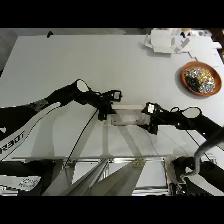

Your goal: Fold the box and place the chain.

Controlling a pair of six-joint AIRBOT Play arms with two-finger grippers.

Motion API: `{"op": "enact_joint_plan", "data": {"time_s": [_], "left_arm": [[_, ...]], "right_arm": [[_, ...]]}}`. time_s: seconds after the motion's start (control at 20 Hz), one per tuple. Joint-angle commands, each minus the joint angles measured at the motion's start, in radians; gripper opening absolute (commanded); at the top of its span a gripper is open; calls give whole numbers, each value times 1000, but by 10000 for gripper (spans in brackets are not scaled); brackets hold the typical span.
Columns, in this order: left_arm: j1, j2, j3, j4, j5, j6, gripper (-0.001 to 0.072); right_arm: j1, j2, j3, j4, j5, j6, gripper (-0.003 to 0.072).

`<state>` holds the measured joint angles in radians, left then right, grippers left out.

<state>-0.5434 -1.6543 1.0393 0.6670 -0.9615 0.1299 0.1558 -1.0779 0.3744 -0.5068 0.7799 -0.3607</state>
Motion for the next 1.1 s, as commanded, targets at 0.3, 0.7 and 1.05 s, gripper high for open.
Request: {"op": "enact_joint_plan", "data": {"time_s": [0.3,0.7,1.05], "left_arm": [[0,0,1,0,0,0,13],[0,0,1,0,0,0,13],[0,0,1,0,0,0,13]], "right_arm": [[-17,-202,107,41,137,-145,710],[-17,-271,117,33,142,-198,630],[-17,-279,117,33,116,-198,333]]}}
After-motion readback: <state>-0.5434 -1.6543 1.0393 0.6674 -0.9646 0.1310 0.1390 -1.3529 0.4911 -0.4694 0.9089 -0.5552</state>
